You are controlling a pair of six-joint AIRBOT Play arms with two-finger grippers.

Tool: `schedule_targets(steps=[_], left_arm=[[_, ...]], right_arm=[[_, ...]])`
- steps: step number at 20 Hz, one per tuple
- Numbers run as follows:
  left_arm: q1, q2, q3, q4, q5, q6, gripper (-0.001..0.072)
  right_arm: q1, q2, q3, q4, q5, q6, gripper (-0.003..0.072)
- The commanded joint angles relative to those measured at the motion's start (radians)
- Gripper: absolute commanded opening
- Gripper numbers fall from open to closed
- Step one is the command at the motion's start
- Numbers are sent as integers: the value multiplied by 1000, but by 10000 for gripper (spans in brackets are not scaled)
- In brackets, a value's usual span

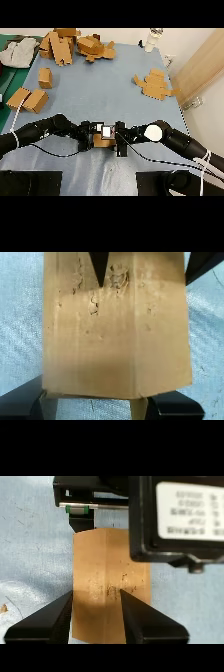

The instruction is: Fold the box.

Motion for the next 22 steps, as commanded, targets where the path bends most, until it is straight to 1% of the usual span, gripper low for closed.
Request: schedule_targets(steps=[1, 9, 10, 11, 15, 22], left_arm=[[0, 0, 1, 1, 0, 2, 520], [0, 0, 1, 1, 0, 2, 520], [0, 0, 1, 1, 0, 2, 520], [0, 0, 1, 1, 0, 2, 520], [0, 0, 1, 1, 0, 2, 520], [0, 0, 1, 1, 0, 2, 520]], right_arm=[[6, -3, 1, -61, -31, 37, 451], [7, -3, 1, -51, -33, 36, 455], [7, -3, 1, -40, -23, 36, 474], [7, -1, 1, -26, -5, 36, 539], [12, 36, 1, -12, 74, 38, 541], [10, 60, 3, 12, 61, 90, 541]])
